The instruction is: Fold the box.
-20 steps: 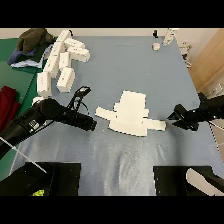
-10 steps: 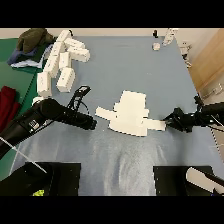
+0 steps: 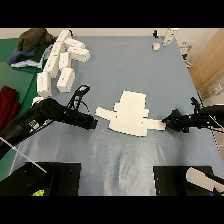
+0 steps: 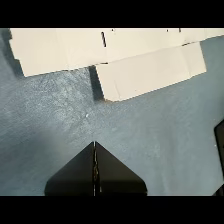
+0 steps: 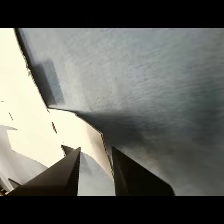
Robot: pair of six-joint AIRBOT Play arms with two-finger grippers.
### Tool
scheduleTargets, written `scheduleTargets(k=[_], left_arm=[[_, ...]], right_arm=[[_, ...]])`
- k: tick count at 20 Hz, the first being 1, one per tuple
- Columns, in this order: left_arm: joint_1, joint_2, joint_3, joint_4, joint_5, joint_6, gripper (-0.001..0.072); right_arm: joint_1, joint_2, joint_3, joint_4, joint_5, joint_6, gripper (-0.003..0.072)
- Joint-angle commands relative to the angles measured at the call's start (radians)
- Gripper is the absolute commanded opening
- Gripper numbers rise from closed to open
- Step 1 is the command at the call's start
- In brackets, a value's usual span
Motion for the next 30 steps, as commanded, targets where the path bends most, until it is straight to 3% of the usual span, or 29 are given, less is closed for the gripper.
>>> scheduleTargets(k=[1,5,6,9,10,12,18,22,26,30], left_arm=[[0.000,-0.001,0.002,-0.065,0.003,-0.002,0.0016],[0.016,-0.001,0.005,-0.103,-0.001,-0.009,0.0017],[0.031,-0.001,0.008,-0.116,-0.002,-0.008,0.0016],[0.092,-0.001,0.018,-0.119,-0.010,-0.007,0.0017],[0.114,-0.001,0.019,-0.119,-0.016,-0.007,0.0019],[0.169,-0.001,0.019,-0.122,-0.034,-0.007,0.0351],[0.397,-0.020,0.019,-0.162,-0.144,0.068,0.0351],[0.537,-0.132,0.019,-0.257,-0.292,0.208,0.0351],[0.552,-0.282,0.019,-0.427,-0.329,0.346,0.0351],[0.527,-0.451,0.051,-0.578,-0.330,0.488,0.0351]], right_arm=[[0.056,-0.002,-0.025,0.022,-0.015,-0.020,0.0291],[0.175,-0.002,-0.013,0.069,0.058,-0.027,0.0279],[0.199,-0.002,0.002,0.069,0.073,-0.030,0.0180],[0.233,-0.002,0.056,0.068,0.095,-0.035,0.0093],[0.240,-0.002,0.071,0.068,0.095,-0.039,0.0001],[0.267,-0.001,0.083,0.075,0.085,-0.036,0.0001],[0.521,0.042,0.032,0.072,0.036,-0.054,0.0001],[0.593,0.150,-0.044,0.063,0.144,-0.055,0.0001],[0.593,0.244,-0.083,0.046,0.179,-0.108,0.0001],[0.593,0.255,-0.101,0.050,0.177,-0.107,0.0001]])
